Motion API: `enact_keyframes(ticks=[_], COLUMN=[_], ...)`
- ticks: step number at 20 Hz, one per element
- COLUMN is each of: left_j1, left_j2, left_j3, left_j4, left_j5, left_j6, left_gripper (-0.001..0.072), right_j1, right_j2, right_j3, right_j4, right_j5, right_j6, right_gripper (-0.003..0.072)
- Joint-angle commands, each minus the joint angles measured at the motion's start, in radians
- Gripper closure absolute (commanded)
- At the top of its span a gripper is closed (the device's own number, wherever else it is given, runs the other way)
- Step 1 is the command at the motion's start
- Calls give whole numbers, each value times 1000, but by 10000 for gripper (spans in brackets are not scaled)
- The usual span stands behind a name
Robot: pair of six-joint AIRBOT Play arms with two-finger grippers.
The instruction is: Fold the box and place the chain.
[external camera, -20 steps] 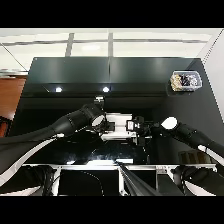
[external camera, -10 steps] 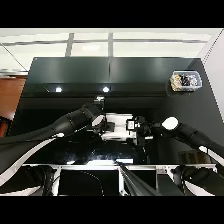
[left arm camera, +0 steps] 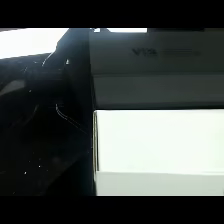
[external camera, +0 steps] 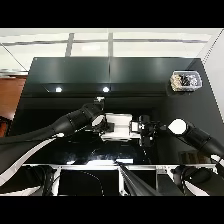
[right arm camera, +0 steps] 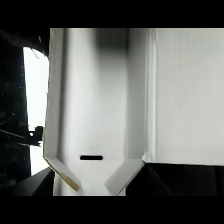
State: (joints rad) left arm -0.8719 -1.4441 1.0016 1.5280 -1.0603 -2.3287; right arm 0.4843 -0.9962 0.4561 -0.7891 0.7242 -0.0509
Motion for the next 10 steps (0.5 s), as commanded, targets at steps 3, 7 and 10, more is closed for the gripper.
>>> enact_keyframes(ticks=[3, 7, 10], left_j1=[0, 0, 0], left_j2=[-1, -1, -1], left_j3=[0, 0, 0], left_j4=[0, 0, 0], left_j5=[4, 4, 4], left_j6=[-2, -2, -2], left_gripper=[677, 678, 677], right_j1=[0, 0, 5], right_j2=[-6, -37, -37], right_j3=[0, 0, 0], right_j4=[-39, -21, 65], right_j5=[6, 14, 27], right_j6=[9, 3, 3], right_gripper=[-24, 325, 387])
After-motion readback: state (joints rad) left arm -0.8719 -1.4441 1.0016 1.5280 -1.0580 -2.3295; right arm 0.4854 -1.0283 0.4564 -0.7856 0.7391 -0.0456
